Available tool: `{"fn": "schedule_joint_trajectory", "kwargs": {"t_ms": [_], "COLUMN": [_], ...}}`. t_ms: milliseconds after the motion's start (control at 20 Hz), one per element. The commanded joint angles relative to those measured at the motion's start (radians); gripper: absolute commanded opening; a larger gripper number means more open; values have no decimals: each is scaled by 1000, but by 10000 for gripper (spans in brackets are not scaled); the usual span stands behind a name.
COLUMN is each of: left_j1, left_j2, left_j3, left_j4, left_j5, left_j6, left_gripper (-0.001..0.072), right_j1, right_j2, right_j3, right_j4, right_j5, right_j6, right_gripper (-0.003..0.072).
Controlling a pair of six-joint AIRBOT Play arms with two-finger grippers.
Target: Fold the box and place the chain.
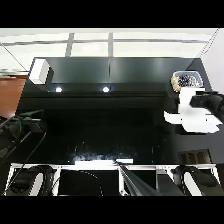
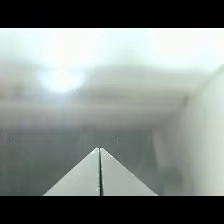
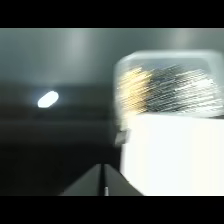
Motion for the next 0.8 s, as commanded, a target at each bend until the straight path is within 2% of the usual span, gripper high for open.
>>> {"fn": "schedule_joint_trajectory", "kwargs": {"t_ms": [0,50,100,150,250,300,450,600,750], "left_j1": [0,0,-1,-1,-1,-2,-2,0,0], "left_j2": [0,-6,-19,-44,-128,-178,-357,-520,-622], "left_j3": [0,0,0,0,19,41,145,234,303], "left_j4": [-78,-103,-126,-146,-145,-146,-126,-1,66], "left_j5": [243,304,348,372,345,291,20,-159,-218], "left_j6": [0,0,1,2,9,34,152,15,-89], "left_gripper": [27,98,459,697,703,703,703,704,704], "right_j1": [-179,-260,-338,-412,-546,-605,-743,-852,-861], "right_j2": [-28,-52,-84,-120,-224,-290,-509,-784,-1015], "right_j3": [3,6,8,13,72,130,340,592,805], "right_j4": [-241,-252,-259,-258,-258,-257,-244,-42,243], "right_j5": [-109,-82,-60,-50,-4,43,219,504,830], "right_j6": [265,263,262,275,353,375,336,64,-378], "right_gripper": [688,711,711,711,709,709,707,705,693]}}
